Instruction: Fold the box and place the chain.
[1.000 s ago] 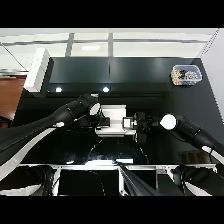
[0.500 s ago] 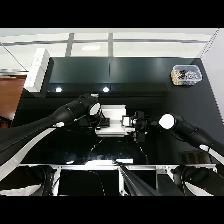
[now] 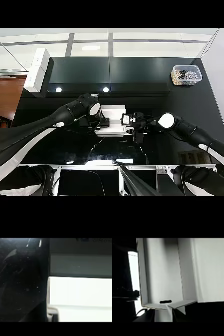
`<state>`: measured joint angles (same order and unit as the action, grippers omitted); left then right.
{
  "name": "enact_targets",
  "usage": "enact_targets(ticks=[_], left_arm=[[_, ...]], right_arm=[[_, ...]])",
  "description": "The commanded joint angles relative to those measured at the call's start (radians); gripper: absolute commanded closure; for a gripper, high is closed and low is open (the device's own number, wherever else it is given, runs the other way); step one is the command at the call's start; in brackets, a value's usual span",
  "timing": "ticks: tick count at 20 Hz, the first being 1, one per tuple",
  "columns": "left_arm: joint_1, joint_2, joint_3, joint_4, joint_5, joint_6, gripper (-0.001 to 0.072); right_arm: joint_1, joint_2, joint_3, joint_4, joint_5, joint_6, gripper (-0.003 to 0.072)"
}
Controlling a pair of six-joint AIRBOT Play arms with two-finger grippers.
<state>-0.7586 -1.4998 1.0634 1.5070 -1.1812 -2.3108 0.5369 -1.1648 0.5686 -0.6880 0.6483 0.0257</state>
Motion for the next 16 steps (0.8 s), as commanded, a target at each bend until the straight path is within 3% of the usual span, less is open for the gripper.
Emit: enact_targets(ticks=[1, 7, 16], left_arm=[[0.0, 0.001, 0.0, -0.002, 0.002, 0.0, 0.0678], [0.0, 0.001, 0.0, -0.006, 0.001, 0.0, 0.0678], [-0.001, 0.001, 0.0, -0.006, 0.002, 0.0, 0.0678]], right_arm=[[0.001, -0.011, 0.001, 0.064, -0.002, 0.0, 0.0443], [0.001, -0.043, 0.001, 0.173, -0.018, -0.002, 0.0443], [0.001, -0.05, 0.001, 0.202, -0.002, -0.013, 0.0443]])
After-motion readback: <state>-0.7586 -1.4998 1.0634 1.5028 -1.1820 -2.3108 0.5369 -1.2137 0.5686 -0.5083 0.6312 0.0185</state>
